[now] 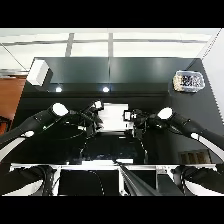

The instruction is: Fold the box and place the chain.

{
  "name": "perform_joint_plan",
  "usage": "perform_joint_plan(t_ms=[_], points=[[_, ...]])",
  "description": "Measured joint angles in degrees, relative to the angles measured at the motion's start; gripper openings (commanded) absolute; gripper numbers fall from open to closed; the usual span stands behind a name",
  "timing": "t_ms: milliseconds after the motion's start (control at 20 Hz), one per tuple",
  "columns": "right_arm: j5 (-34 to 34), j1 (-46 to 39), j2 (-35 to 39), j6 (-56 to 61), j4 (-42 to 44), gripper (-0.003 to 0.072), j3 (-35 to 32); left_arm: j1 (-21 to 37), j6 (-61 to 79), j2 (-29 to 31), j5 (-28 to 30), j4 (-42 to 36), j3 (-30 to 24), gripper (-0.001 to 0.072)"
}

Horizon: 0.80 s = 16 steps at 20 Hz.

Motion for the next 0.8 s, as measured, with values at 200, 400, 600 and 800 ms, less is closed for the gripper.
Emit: perform_joint_plan(t_ms=[200,400,600,800], points=[[0.04,0.00,0.00,0.00,0.02,0.0478,0.00,0.00,0.17,-0.02,-0.13,0.68,0.00,0.0452],[0.02,0.00,0.00,-0.02,0.07,0.0478,0.00,0.39,-0.15,0.09,-0.24,1.11,0.07,0.0029],[-0.02,0.00,0.00,0.00,0.09,0.0478,0.00,3.76,-6.03,3.04,-2.10,3.87,0.44,0.0028],[0.02,0.00,0.00,-0.02,0.04,0.0478,0.00,12.37,-25.66,9.11,-3.15,17.59,0.52,0.0029]])
